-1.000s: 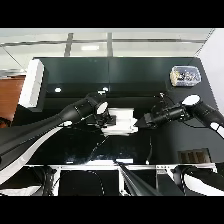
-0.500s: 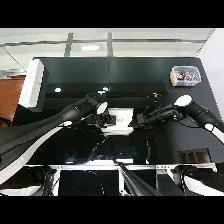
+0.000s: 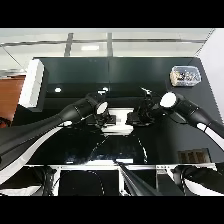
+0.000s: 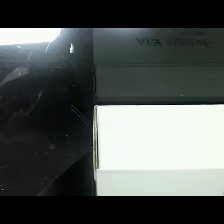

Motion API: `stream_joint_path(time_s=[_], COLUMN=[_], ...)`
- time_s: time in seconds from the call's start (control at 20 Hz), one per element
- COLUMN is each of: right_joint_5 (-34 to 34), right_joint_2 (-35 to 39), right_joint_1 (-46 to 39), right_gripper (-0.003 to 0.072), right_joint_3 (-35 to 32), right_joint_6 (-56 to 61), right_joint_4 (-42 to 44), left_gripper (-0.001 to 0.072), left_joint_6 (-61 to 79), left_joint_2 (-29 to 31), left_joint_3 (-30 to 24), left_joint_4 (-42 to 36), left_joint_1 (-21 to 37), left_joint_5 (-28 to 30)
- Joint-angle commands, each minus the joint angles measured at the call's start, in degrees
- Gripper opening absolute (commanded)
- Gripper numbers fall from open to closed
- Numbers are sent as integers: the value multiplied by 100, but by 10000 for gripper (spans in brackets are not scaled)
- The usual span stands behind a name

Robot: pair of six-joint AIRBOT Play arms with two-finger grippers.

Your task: Fold the box and place the chain.

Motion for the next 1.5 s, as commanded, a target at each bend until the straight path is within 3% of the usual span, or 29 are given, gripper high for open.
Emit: stream_joint_path(time_s=[0.0, 0.2, 0.55, 0.75, 0.9, 1.15, 1.45], right_joint_5=[-409, -374, -313, 138, 308, 363, 531], right_joint_2=[-33, -66, -83, -424, -605, -688, -850], right_joint_1=[402, 553, 564, 935, 1200, 1587, 1587], right_gripper=[365, 365, 365, 365, 365, 365, 364], right_joint_3=[107, 203, 245, 660, 852, 881, 881], right_joint_6=[837, 1460, 1757, 1969, 3276, 3685, 3792], right_joint_4=[-660, -1419, -1659, -2179, -2894, -3438, -3342], left_gripper=[31, 31, 31, 31, 31, 31, 31], left_joint_6=[9, 9, 9, 9, 9, 9, 9], left_joint_2=[2, 2, 2, 2, 2, 2, 2], left_joint_3=[4, 4, 4, 4, 4, 4, 4], left_joint_4=[2, 2, 0, 0, 0, 0, 2], left_joint_1=[2, 2, 2, 2, 2, 2, 2], left_joint_5=[0, 0, -2, 0, 4, 15, 0])
